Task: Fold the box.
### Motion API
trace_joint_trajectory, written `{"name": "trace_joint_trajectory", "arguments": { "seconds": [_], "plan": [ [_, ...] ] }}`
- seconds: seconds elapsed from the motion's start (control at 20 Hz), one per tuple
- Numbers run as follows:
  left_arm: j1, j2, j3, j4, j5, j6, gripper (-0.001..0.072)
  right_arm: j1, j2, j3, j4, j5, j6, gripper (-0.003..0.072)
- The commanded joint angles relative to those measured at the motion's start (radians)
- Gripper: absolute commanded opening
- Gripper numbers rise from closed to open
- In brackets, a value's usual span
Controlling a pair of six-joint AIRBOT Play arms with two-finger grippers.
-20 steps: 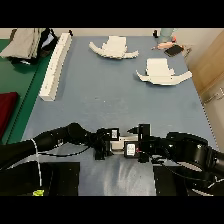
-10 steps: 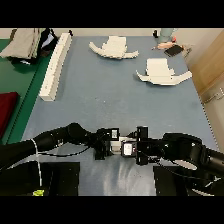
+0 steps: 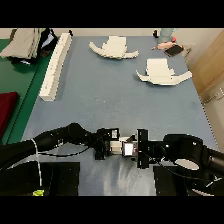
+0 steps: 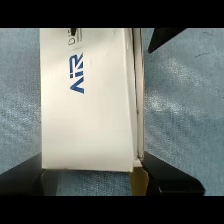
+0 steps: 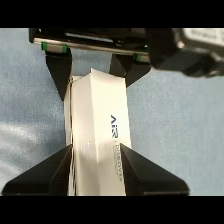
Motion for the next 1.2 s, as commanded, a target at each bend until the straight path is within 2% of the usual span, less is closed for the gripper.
{"name": "trace_joint_trajectory", "arguments": {
  "seconds": [0.0,0.1,0.15,0.2,0.25,0.4,0.5,0.6,0.85,1.15],
  "plan": [
    [0.0,-0.001,0.0,0.0,0.0,0.0,0.0471,0.0,0.061,0.003,0.013,-0.011,0.001,0.0445],
    [0.0,-0.001,0.0,0.0,0.0,0.0,0.0471,-0.003,0.117,0.004,0.01,-0.015,0.04,0.0442],
    [0.0,-0.001,0.0,0.0,0.0,0.0,0.0471,-0.007,0.135,0.002,0.009,-0.013,0.094,0.0354],
    [0.0,-0.001,0.0,0.0,0.0,0.0,0.0471,-0.009,0.139,0.002,0.01,-0.004,0.163,0.0118],
    [0.0,-0.001,0.0,0.0,0.0,0.0,0.0471,-0.009,0.138,-0.002,0.01,-0.016,0.251,0.0001],
    [0.0,-0.001,0.0,0.0,0.0,0.0,0.0471,-0.008,0.139,-0.087,0.032,-0.203,0.474,0.0],
    [0.0,-0.001,0.0,0.0,0.0,0.0,0.0471,0.0,0.152,-0.176,0.042,-0.384,0.552,0.0],
    [0.0,-0.001,0.0,0.0,0.0,0.0,0.0471,0.0,0.151,-0.239,0.061,-0.494,0.59,0.0001],
    [0.0,-0.001,0.0,0.0,0.0,0.0,0.0471,0.002,0.15,-0.282,0.121,-0.513,0.596,0.0001],
    [0.0,-0.001,0.0,0.0,0.0,0.0,0.0471,0.074,0.149,-0.323,0.179,-0.524,0.602,0.0001]
  ]
}}
